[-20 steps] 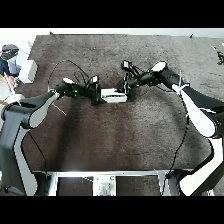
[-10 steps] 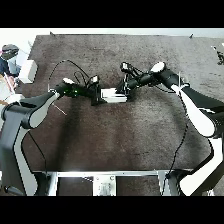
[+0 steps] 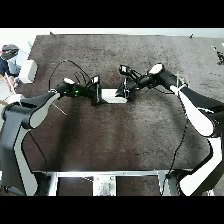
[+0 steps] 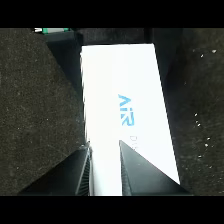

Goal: Fold the box and place the chain.

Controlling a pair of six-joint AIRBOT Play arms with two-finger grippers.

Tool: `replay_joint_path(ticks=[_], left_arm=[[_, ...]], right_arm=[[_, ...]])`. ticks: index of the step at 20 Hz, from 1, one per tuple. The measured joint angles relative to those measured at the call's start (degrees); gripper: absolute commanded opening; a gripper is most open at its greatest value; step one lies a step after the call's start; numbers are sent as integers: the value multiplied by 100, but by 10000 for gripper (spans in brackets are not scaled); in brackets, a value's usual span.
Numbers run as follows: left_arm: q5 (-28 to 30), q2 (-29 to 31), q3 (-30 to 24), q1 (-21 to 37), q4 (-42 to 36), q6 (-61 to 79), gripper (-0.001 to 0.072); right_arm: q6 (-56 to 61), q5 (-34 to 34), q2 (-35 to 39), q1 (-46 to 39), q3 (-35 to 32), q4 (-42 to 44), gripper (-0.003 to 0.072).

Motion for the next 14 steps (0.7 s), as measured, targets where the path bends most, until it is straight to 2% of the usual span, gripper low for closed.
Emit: replay_joint_path(ticks=[3, 4, 5, 9, 10, 11, 12, 14], left_arm=[[-22, 0, -2, 0, 15, 9, 285], [-26, 0, -2, 0, 24, 11, 285], [-26, 0, -2, 0, 26, 11, 285], [-22, 0, -2, 0, 15, 13, 285], [-17, 0, -2, 0, 13, 9, 285], [-20, 4, -2, 7, 13, 7, 285], [17, 4, -2, 11, 11, 4, 285], [28, 7, -2, 15, 2, 4, 285]], right_arm=[[81, 122, -33, -2, -13, -39, 168], [107, 177, -46, -4, -13, -37, 287], [118, 258, -48, -9, -15, -35, 345], [131, 417, -52, -98, -35, 313, 343], [136, 472, -55, -151, -35, 476, 268], [138, 479, -52, -205, -35, 651, 56], [140, 470, -55, -273, -35, 879, 11], [149, 452, -46, -365, -24, 1325, 11]])
